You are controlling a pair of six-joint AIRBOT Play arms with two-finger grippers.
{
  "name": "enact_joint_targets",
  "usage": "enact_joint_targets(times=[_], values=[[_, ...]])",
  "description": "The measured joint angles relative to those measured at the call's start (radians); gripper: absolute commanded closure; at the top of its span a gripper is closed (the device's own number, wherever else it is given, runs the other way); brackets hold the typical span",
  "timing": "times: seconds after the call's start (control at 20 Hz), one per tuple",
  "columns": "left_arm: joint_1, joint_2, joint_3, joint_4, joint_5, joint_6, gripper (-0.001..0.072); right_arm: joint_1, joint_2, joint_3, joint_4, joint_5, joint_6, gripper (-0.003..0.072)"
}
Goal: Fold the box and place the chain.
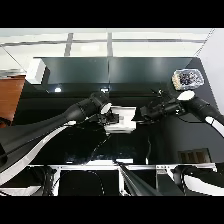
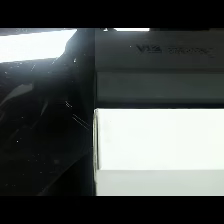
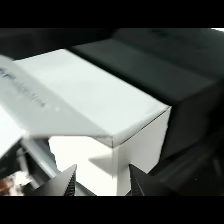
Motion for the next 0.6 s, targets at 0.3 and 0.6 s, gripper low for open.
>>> enact_joint_targets(times=[0.3,0.6], values=[[0.0,0.0,0.0,0.001,-0.003,0.0,0.0684,0.201,0.004,0.089,-0.259,-0.108,0.33,0.0323],[0.0,0.0,0.0,-0.001,0.004,-0.002,0.0684,0.383,0.0,0.156,-0.576,-0.153,0.695,0.0324]])
